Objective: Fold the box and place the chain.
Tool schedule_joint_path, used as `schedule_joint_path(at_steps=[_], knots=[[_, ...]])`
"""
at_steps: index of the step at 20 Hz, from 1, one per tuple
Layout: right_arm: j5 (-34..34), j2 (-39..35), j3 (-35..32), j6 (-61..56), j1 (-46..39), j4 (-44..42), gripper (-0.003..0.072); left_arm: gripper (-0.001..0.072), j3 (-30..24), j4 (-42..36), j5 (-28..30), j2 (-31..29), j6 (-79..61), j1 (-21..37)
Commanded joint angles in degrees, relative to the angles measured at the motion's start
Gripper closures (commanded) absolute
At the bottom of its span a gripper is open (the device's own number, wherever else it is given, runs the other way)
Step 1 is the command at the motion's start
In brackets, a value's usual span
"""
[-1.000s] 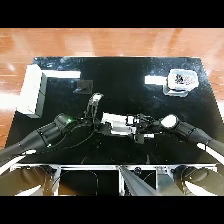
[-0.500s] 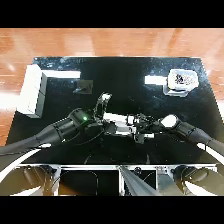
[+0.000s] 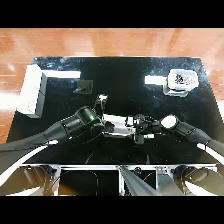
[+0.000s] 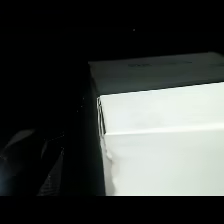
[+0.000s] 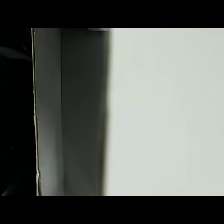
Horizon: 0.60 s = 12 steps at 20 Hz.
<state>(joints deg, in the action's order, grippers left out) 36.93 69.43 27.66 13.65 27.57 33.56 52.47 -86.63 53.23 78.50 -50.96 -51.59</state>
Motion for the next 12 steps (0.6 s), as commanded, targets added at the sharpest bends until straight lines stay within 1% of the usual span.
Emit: schedule_joint_path(at_steps=[1,10,11,12], knots=[[-0.1,0.0,0.0,-0.1,0.0,0.0,0.0098,0.0167,0.2,-1.7,-2.7,0.4,1.5,0.2],[-0.1,0.0,0.0,-0.1,0.1,0.0,0.0098,0.0168,0.2,-2.6,-2.9,1.5,1.2,2.8],[-0.1,0.0,0.0,-0.1,0.1,0.0,0.0098,0.0177,0.2,-2.6,-3.2,1.7,1.2,2.8],[-0.1,0.0,0.0,-0.1,0.1,0.0,0.0098,0.0215,0.2,-2.6,-3.9,1.8,1.2,2.8]])
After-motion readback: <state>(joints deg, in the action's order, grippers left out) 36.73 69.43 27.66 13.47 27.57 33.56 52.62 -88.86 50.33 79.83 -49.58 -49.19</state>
